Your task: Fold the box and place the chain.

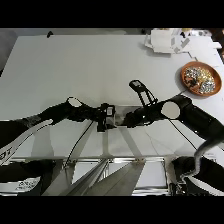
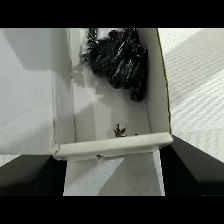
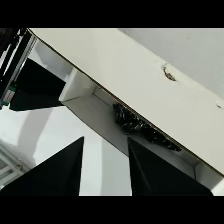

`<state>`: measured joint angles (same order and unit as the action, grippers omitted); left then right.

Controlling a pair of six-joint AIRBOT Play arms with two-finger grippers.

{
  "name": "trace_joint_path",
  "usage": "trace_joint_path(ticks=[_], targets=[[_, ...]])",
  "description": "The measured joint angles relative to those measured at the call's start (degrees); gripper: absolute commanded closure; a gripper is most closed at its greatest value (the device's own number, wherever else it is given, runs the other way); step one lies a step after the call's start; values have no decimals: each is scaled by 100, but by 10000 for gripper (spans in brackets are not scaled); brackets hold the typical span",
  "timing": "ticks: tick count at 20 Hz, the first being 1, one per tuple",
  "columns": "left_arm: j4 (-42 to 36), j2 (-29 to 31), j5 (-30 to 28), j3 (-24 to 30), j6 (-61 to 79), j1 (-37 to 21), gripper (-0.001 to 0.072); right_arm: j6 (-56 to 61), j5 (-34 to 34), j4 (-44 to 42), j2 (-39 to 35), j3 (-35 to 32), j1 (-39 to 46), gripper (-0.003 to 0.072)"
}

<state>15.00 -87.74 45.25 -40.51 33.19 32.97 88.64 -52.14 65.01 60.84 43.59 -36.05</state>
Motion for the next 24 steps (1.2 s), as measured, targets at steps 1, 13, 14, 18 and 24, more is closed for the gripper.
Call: trace_joint_path(ticks=[1, 13, 14, 18, 24], targets=[[0, 0, -2, 0, 0, 0, 601, 4, -33, -15, -13, 0, 0, 365], [0, 0, -2, 0, -2, 0, 601, 363, -1320, 1838, -986, 691, 909, 439], [0, 0, -2, 0, 0, 0, 601, 382, -1373, 1980, -988, 717, 1250, 438], [0, 0, -2, 0, 0, 0, 601, 396, -1305, 2262, -848, 769, 2566, 263], [0, 0, -2, 0, 0, 0, 601, 278, -817, 2334, -125, 785, 3652, 264]])
